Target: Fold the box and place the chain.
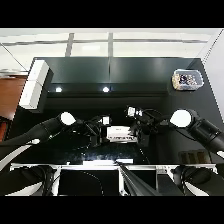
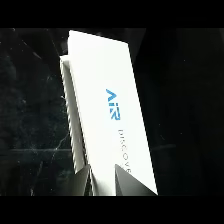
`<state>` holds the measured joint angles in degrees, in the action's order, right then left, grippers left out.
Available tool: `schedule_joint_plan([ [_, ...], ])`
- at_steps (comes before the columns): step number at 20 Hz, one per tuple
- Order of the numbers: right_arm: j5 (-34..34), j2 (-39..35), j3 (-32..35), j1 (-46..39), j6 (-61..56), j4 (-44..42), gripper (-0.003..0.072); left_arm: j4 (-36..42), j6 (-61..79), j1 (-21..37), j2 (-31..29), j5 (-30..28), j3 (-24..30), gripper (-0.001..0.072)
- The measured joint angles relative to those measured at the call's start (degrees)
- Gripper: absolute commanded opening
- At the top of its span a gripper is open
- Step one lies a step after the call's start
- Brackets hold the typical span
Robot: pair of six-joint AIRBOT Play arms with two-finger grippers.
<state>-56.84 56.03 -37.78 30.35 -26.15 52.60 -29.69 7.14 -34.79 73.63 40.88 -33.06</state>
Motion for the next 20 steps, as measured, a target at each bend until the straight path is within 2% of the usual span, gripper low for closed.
schedule_joint_plan([
  [13, -0.07, -0.02, 0.9, 0.02, -0.07, -0.04, 0.017, 0.0, -0.13, 0.0, 0.0, 0.0, 0.0, 0.0481],
  [20, 2.43, 0.22, 2.93, 2.05, -0.83, 0.02, 0.0172, -0.04, 0.04, 0.0, 0.0, 0.0, 0.0, 0.0481],
])
